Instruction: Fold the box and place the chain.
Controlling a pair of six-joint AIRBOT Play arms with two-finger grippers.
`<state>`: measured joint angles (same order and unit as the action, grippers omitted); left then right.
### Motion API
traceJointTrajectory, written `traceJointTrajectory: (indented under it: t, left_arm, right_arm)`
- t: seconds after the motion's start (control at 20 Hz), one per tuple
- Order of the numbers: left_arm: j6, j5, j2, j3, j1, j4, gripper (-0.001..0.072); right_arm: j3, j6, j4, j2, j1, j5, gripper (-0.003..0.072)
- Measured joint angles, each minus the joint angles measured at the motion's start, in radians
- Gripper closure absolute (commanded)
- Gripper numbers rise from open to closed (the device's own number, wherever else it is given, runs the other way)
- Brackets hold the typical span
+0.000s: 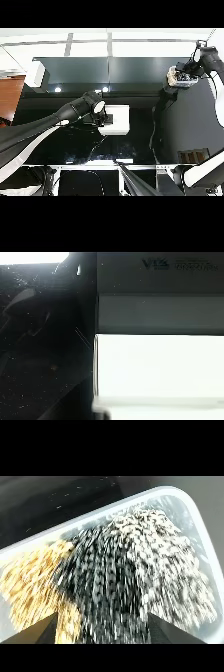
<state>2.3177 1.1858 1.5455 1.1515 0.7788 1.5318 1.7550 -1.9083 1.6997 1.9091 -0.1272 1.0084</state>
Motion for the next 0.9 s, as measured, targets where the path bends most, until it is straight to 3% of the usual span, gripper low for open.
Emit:
traceJointTrajectory:
  t: [0.2, 0.25, 0.3, 0.35, 0.4, 0.45, 0.9]
  left_arm:
    - [-0.007, 0.0, 0.0, 0.0, 0.0, 0.0, 0.0682]
    - [-0.008, 0.001, 0.0, 0.0, 0.0, 0.0, 0.0683]
    - [-0.008, 0.001, 0.0, 0.0, 0.0, 0.0, 0.0682]
    - [-0.008, 0.001, 0.0, 0.0, 0.0, 0.0, 0.0682]
    - [-0.009, 0.001, 0.0, 0.0, 0.0, 0.0, 0.0682]
    - [-0.01, 0.001, 0.0, 0.0, 0.0, 0.0, 0.0682]
    - [-0.011, 0.0, 0.0, 0.0, 0.0, 0.0, 0.0682]
  right_arm:
    - [0.093, 0.022, -0.036, 0.094, -0.022, 0.021, 0.0159]
    - [0.103, 0.024, -0.042, 0.105, -0.026, 0.023, 0.0261]
    - [0.109, 0.027, -0.042, 0.116, -0.031, 0.026, 0.0539]
    - [0.116, 0.027, -0.05, 0.12, -0.036, 0.031, 0.0616]
    - [0.12, 0.029, -0.046, 0.121, -0.04, 0.04, 0.0619]
    - [0.121, 0.035, -0.045, 0.118, -0.042, 0.057, 0.0681]
    - [0.129, 0.207, -0.054, -0.121, -0.045, 0.175, 0.0676]
